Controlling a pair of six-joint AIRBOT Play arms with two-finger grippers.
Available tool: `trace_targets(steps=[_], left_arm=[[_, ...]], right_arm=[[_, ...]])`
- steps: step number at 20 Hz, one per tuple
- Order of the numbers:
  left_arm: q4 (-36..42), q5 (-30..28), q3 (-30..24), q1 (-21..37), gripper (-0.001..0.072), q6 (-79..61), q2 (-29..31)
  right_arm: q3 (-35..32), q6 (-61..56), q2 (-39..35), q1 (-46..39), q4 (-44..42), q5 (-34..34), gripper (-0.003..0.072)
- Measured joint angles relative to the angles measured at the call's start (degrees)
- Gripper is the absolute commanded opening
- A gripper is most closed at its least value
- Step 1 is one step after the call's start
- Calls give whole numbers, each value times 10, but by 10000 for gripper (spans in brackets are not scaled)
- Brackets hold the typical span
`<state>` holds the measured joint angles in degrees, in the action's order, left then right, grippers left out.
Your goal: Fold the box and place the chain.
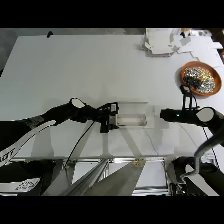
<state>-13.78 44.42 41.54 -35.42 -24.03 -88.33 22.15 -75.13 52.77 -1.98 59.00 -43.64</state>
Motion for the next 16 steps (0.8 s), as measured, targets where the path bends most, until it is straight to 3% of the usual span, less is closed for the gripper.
trace_targets(steps=[4, 11, 12, 14, 16], left_arm=[[0, 0, 0, 0, 152, 0, 0], [0, 0, 0, 0, 152, 0, 0], [0, 0, 0, 0, 152, 0, 0], [0, 0, 0, 0, 152, 0, 0], [0, 0, 0, 0, 152, 0, 0]], right_arm=[[0, 56, 48, -4, -67, -39, 16], [0, 90, 68, -5, -106, -66, 19], [0, 100, 68, -5, -119, -69, 56], [0, 122, 61, -5, -146, -77, 293], [0, 138, 49, -5, -167, -83, 323]])
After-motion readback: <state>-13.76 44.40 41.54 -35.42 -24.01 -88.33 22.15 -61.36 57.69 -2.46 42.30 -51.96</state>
